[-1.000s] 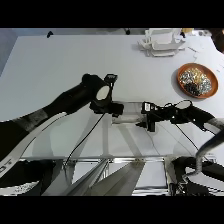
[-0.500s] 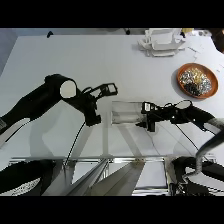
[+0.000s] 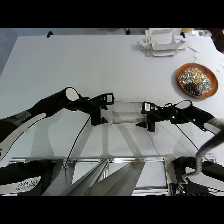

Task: Fold the box and place the chain.

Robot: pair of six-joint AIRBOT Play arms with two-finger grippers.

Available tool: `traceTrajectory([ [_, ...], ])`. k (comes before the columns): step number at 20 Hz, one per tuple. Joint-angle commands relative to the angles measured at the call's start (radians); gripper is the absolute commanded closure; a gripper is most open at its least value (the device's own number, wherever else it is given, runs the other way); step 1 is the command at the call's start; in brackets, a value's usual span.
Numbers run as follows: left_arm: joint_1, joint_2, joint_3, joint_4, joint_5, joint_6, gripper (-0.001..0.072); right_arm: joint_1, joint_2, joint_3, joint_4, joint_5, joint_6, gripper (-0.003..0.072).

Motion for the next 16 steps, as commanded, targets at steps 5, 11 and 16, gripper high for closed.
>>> traceTrajectory([
  [5,-0.037,-0.034,-0.006,-0.091,0.045,0.219,0.0006,0.0,0.001,0.0,0.0,0.0,0.0,0.0207],
  [11,-0.047,-0.034,-0.006,-0.082,0.001,0.219,0.0006,0.0,0.001,0.0,0.0,0.0,0.0,0.0207],
  [16,-0.048,-0.034,-0.007,-0.083,0.0,0.218,0.0006,0.0,0.001,0.0,0.0,0.0,0.0,0.0207],
])
